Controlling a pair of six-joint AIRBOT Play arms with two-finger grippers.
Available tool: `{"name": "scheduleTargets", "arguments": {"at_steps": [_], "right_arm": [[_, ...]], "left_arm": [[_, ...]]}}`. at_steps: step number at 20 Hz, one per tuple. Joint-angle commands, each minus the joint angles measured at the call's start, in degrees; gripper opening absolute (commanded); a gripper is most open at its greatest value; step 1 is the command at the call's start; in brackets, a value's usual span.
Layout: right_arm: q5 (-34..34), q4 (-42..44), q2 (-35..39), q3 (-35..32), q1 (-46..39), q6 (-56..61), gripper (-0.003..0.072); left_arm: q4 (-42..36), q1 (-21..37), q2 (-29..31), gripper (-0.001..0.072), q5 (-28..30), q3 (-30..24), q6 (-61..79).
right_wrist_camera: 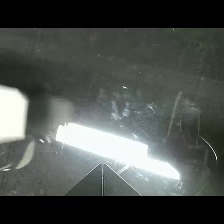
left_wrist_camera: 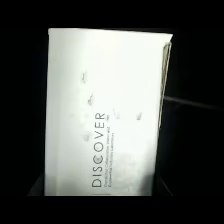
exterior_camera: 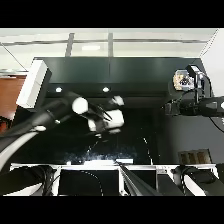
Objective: Fold the box and place the chain.
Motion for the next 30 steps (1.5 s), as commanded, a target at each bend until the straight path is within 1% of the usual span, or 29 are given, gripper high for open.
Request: {"name": "scheduleTargets", "arguments": {"at_steps": [1,2,5,7,9,11,13,15,18,20,22,25,27,30], "right_arm": [[-0.1,-0.2,0.0,0.0,0.0,0.2,0.0013],[-0.1,-0.1,0.0,0.0,0.0,0.2,0.0013],[-0.1,-0.1,0.0,0.0,0.0,0.2,0.0013],[-1.0,-0.1,0.0,0.0,0.0,0.2,0.0013],[-2.3,-0.1,0.0,0.0,0.0,0.2,0.0013],[-3.1,-0.1,0.0,0.0,0.0,0.2,0.0013],[-3.4,0.0,0.0,0.0,0.0,1.0,0.0013],[-3.3,0.0,0.0,0.0,0.0,1.2,0.0014],[-3.3,0.0,0.0,0.0,0.0,1.3,0.0013],[-3.3,0.1,0.0,0.0,0.0,1.4,0.0013],[-3.3,0.1,0.0,0.0,0.0,2.4,0.0013],[-3.3,0.1,0.0,0.0,0.0,2.5,0.0013],[-3.3,0.0,0.0,0.0,0.0,2.5,0.0013],[-3.0,0.0,0.0,0.0,0.0,2.5,0.0013]], "left_arm": [[11.6,16.2,6.3,0.0290,-13.0,-3.1,-21.6],[13.1,22.2,7.9,0.0290,-15.7,-4.9,-23.8],[13.4,41.4,12.9,0.0290,-21.0,-11.3,-26.6],[13.4,51.8,16.5,0.0291,-22.4,-14.3,-25.6],[13.4,60.2,20.5,0.0291,-21.6,-17.0,-19.8],[12.7,67.1,23.1,0.0291,-19.7,-19.1,-14.8],[8.0,72.3,23.9,0.0291,-14.7,-20.5,-12.4],[4.3,74.5,23.9,0.0291,-8.9,-21.1,-7.1],[2.6,74.4,23.3,0.0291,-0.4,-21.4,-2.6],[-0.4,74.4,22.5,0.0288,2.7,-21.4,5.0],[-1.5,74.4,21.0,0.0288,3.8,-21.3,12.0],[-1.7,74.8,17.2,0.0274,4.0,-20.7,12.2],[-3.0,74.8,13.3,0.0273,2.1,-18.4,12.2],[-2.8,74.8,8.7,0.0274,1.1,-14.1,12.2]]}}
